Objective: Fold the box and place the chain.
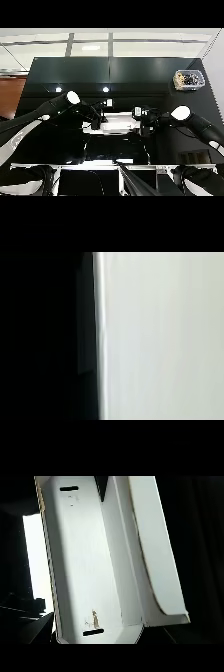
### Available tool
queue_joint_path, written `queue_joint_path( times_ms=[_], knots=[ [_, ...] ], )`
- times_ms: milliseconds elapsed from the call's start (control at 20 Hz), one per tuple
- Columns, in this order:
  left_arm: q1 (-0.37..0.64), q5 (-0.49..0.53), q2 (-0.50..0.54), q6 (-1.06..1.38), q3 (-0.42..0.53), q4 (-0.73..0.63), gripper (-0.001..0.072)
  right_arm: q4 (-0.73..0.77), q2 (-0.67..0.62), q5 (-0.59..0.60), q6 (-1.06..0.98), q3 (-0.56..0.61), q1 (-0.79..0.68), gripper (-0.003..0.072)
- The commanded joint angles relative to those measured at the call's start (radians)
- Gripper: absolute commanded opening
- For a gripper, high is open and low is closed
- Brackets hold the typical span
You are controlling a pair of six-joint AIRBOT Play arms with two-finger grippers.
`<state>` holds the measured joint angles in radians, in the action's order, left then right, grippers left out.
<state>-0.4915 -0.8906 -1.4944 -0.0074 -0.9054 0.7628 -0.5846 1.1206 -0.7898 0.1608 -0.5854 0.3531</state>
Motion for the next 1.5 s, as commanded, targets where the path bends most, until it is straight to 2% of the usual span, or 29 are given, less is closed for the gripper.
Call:
queue_joint_path(
  times_ms=[0, 300, 350, 850, 950, 1450],
  knots=[
    [0.0, 0.002, 0.0, 0.0, 0.0, -0.001, 0.0025, 0.031, 0.071, -0.039, 0.059, -0.001, -0.002, 0.0696],
    [0.0, 0.002, 0.0, 0.0, 0.0, -0.001, 0.0025, 0.027, 0.126, -0.016, 0.092, -0.001, 0.005, 0.0695],
    [0.0, 0.002, 0.0, 0.0, 0.0, -0.001, 0.0025, 0.027, 0.129, -0.014, 0.092, -0.001, 0.005, 0.0654],
    [0.0, 0.002, 0.0, 0.0, 0.0, -0.001, 0.0025, 0.027, 0.179, 0.006, 0.086, -0.002, 0.01, 0.0654],
    [0.0, 0.002, 0.0, 0.0, 0.0, -0.001, 0.0024, 0.027, 0.179, 0.009, 0.083, -0.002, 0.01, 0.0547],
    [0.0, 0.001, 0.0, 0.0, 0.0, -0.001, 0.0025, 0.026, 0.179, 0.012, 0.078, -0.002, 0.01, 0.0549]
  ],
)
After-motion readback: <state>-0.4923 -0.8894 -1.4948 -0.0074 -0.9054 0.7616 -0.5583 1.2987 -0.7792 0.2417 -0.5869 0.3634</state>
